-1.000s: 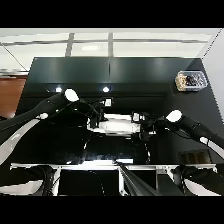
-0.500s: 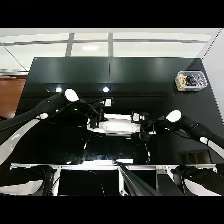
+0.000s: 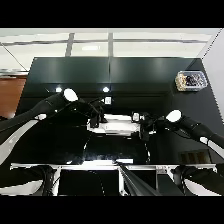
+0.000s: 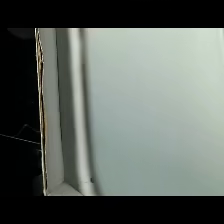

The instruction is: Fold the box and place the chain.

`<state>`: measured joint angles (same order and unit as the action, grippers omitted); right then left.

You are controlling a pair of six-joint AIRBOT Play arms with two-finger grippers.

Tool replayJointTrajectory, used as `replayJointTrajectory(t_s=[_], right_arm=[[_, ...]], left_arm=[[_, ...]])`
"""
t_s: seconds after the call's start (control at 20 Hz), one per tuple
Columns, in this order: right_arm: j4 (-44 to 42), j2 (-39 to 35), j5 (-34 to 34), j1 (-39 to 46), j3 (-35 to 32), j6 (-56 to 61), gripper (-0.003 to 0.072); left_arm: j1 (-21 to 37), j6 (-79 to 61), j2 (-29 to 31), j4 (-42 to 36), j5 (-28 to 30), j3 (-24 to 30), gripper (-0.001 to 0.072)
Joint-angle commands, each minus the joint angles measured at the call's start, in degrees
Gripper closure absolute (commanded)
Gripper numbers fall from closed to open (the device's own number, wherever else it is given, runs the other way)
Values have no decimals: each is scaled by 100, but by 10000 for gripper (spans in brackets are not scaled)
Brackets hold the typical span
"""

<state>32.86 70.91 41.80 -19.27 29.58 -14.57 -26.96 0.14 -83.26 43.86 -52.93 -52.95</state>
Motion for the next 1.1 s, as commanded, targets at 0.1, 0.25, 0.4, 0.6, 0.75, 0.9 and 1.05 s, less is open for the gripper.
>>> replayJointTrajectory(t_s=[0.1, 0.25, 0.4, 0.6, 0.75, 0.9, 1.05], right_arm=[[94, 2, 140, -2, 2, -68, 198], [168, 2, 190, -2, 2, -85, 238], [177, 2, 190, -2, 2, -85, 459], [173, 2, 188, -2, 2, -85, 459], [173, 2, 181, -2, 2, -83, 460], [173, 2, 177, -2, 2, -81, 460], [170, 2, 170, -2, 2, -79, 460]], left_arm=[[4, 1429, 787, 791, -190, -4, 395], [4, 2439, 1191, 1515, -807, -4, 399], [2, 3598, 1375, 1665, -1143, -4, 664], [-184, 3954, 1305, 291, -1790, 151, 680], [-470, 3858, 1097, -1204, -968, 396, 680], [-566, 3860, 833, -1685, 509, 400, 680], [-584, 3856, 575, -1685, 2295, 398, 680]])
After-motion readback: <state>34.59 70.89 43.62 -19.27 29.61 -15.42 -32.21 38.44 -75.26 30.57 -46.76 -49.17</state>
